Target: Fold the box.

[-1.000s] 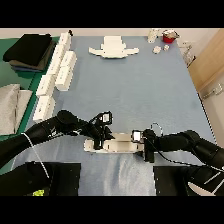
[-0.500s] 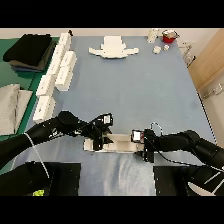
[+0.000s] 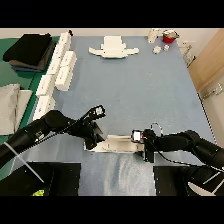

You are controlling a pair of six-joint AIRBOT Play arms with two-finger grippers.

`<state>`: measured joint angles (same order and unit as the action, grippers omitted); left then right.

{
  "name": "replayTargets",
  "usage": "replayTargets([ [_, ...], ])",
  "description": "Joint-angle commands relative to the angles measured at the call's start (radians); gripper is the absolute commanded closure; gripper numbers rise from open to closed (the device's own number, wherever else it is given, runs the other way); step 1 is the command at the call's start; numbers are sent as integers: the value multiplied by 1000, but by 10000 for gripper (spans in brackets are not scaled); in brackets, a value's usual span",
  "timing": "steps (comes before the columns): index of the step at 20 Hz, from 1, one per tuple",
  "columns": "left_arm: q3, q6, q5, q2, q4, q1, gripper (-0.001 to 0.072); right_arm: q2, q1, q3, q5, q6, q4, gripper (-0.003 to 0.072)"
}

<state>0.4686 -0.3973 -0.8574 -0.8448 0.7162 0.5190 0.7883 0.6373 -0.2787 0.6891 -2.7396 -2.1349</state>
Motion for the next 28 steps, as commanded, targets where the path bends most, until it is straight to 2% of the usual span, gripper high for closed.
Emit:
replayTargets([
  [1, 1, -277, -209, 111, 137, -21, 621, 0, 0, 0, 0, 0, 0, 187],
  [2, 1, -281, -268, 127, 132, -19, 696, 0, 0, 0, 0, 0, 0, 187],
  [5, 0, -447, -317, 128, 54, 17, 696, 0, 0, 0, 0, 0, 1, 187],
  [9, 7, -494, -200, 51, -232, 153, 696, 0, 0, 0, 0, 0, 1, 187],
  [11, 37, -492, -158, -14, -323, 156, 696, 0, 0, 0, 0, 0, 1, 187],
  [14, 113, -491, -98, -105, -343, 103, 696, 0, 0, 0, 0, 0, 1, 187],
  [17, 161, -496, -93, -180, -343, 34, 696, 0, 0, 0, 0, 0, 2, 187],
  [21, 162, -536, -80, -282, -342, -17, 696, 0, 0, 0, 0, 0, 3, 188],
  [28, 162, -565, -68, -444, -343, -28, 696, 2, 0, -1, 0, 0, 3, 187],
])
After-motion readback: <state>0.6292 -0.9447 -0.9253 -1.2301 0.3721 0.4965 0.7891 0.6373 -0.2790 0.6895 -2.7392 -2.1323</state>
